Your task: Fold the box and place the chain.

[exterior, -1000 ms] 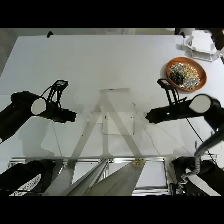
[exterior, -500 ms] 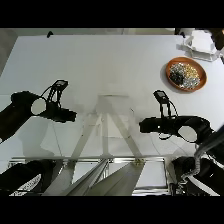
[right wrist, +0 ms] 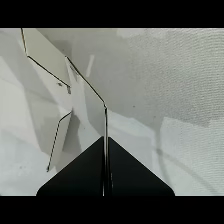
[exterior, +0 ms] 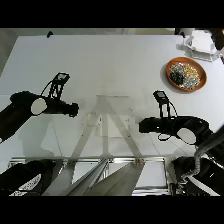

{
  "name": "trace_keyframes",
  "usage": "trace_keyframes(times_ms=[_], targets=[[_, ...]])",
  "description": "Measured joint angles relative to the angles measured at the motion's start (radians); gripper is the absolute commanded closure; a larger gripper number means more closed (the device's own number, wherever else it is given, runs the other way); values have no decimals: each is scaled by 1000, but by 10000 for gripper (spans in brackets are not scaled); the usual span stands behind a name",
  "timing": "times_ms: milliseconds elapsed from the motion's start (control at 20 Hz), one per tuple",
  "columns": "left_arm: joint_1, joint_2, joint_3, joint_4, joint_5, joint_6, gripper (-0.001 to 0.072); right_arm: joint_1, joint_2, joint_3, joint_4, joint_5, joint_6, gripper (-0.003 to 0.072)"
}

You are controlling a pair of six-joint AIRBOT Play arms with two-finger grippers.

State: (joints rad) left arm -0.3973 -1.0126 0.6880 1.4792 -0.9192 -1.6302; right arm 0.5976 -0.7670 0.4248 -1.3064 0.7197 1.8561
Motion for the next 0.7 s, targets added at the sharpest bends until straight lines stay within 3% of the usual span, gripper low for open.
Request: trace_keyframes(times_ms=[200,250,400,700], targets=[[46,-1,2,-364,27,420,168,0,0,0,4,-1,2,675],[67,-3,3,-485,19,558,201,0,0,0,8,-2,2,675],[130,-34,3,-747,-27,868,205,0,0,0,23,-2,2,675],[184,-198,30,-935,-105,1164,204,0,0,0,42,-2,2,676]])
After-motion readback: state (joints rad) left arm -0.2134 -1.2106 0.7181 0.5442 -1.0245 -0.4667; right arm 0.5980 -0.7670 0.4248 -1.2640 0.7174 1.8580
